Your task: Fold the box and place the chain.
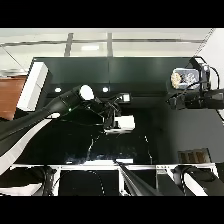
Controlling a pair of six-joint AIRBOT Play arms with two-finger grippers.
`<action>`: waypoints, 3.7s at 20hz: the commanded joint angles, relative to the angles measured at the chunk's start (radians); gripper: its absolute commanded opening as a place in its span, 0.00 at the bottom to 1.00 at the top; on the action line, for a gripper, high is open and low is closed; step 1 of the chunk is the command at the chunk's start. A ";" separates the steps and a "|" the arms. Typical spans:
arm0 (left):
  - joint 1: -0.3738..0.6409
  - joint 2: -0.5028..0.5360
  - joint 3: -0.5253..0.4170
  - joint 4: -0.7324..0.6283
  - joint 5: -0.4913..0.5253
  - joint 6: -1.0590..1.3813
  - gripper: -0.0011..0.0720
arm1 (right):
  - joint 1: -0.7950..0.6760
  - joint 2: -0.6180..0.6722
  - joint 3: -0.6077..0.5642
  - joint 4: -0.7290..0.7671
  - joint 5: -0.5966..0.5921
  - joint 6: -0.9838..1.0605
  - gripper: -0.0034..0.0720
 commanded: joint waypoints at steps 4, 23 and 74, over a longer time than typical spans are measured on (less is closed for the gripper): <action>-0.032 -0.006 0.002 0.023 0.016 0.014 0.98 | 0.000 0.000 0.001 0.000 -0.005 0.007 0.06; -0.116 -0.082 0.002 0.063 0.105 -0.016 0.98 | 0.000 0.000 -0.058 0.001 -0.053 0.052 0.06; 1.386 0.340 -0.310 0.375 0.065 -0.373 0.41 | 0.000 0.000 -0.058 0.000 -0.064 0.179 0.06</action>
